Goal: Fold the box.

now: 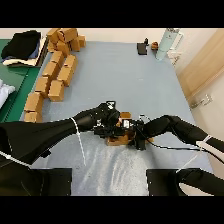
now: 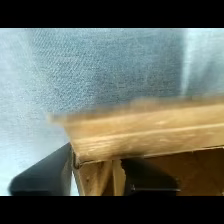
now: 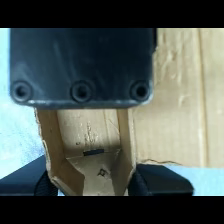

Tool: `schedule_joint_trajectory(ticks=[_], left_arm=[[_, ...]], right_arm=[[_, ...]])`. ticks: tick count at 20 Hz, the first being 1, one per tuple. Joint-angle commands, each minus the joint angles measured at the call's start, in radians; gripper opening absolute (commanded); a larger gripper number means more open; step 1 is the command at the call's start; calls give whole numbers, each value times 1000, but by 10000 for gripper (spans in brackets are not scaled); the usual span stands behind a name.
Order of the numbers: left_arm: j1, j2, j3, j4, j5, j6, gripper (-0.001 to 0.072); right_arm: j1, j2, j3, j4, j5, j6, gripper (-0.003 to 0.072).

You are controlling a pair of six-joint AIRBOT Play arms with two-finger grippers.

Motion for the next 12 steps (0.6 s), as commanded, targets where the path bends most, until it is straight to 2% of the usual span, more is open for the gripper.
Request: schedule_joint_trajectory(ticks=[1,2,3,10,11,12], left_arm=[[-2,-8,7,14,-16,-3,78],[-2,-8,7,15,-16,-2,72],[-2,-8,7,15,-16,-2,16],[-2,-7,7,3,-16,0,17],[-2,-7,7,1,-16,0,121],[-2,-7,7,-2,-16,0,389]], right_arm=[[1,0,0,0,0,0,451],[1,0,0,0,0,0,452],[1,0,0,0,0,0,452],[1,0,0,0,0,0,451],[1,0,0,0,0,0,451],[1,0,0,0,0,0,451]])
